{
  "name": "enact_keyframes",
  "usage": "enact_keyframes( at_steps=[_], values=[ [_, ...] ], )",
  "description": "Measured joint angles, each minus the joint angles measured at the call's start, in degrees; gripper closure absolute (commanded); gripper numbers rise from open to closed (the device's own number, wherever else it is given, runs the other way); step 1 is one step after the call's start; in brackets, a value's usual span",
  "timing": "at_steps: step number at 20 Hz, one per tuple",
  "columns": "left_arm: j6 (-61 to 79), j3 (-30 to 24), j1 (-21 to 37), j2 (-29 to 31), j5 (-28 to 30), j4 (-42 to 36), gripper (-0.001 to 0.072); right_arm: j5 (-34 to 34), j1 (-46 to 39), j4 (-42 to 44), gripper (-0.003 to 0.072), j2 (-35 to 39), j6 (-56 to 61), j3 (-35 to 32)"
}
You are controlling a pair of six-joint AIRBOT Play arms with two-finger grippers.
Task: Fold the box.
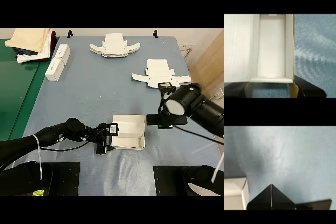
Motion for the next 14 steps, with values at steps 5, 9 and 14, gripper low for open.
enact_keyframes(
  at_steps=[5,9,14],
  values=[
    [0.0,0.0,0.0,0.0,0.0,0.0,0.0361,-10.9,-24.6,26.5,0.0684,-7.8,-26.6,-2.0],
    [0.0,0.0,0.0,0.0,0.0,0.0,0.0361,-8.1,-34.1,53.8,0.0684,-17.6,-47.6,-1.8],
    [0.0,0.0,0.0,0.0,0.0,0.0,0.0361,0.0,-32.0,69.1,0.0684,-23.5,-61.0,-1.5]
  ],
)
